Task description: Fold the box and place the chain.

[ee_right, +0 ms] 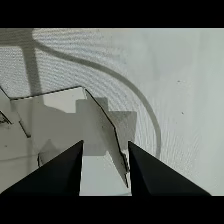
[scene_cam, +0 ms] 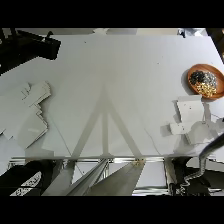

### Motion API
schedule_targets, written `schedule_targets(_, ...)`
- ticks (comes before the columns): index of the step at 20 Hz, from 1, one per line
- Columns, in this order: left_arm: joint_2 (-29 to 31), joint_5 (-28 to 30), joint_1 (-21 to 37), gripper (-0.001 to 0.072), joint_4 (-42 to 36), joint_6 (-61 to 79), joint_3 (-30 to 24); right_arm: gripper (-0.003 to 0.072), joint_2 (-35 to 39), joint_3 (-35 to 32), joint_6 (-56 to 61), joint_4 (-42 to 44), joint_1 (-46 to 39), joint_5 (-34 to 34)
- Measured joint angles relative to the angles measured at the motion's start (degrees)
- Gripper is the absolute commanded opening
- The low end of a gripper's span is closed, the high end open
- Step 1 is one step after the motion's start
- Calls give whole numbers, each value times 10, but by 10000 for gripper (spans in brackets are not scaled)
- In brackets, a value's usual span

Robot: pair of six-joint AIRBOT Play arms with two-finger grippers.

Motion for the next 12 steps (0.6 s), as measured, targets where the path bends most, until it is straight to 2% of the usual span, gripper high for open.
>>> schedule_targets(1, 0, 0, 0, 636, 0, 0, 0, 223, -7, 0, -5, 1, 0, -3)
schedule_targets(2, 0, 0, 0, 636, 0, 0, 0, 104, -14, 0, -9, 3, 0, -5)
schedule_targets(3, 0, 0, 0, 636, 0, 0, 0, 20, -20, 0, -13, 4, 0, -4)
schedule_targets(9, 0, 0, 0, 636, 0, 0, 0, 5, -38, 5, -45, 13, 0, 37)
schedule_targets(12, 0, 0, 0, 636, 0, 0, 0, 6, -35, 9, -77, 54, 7, 78)
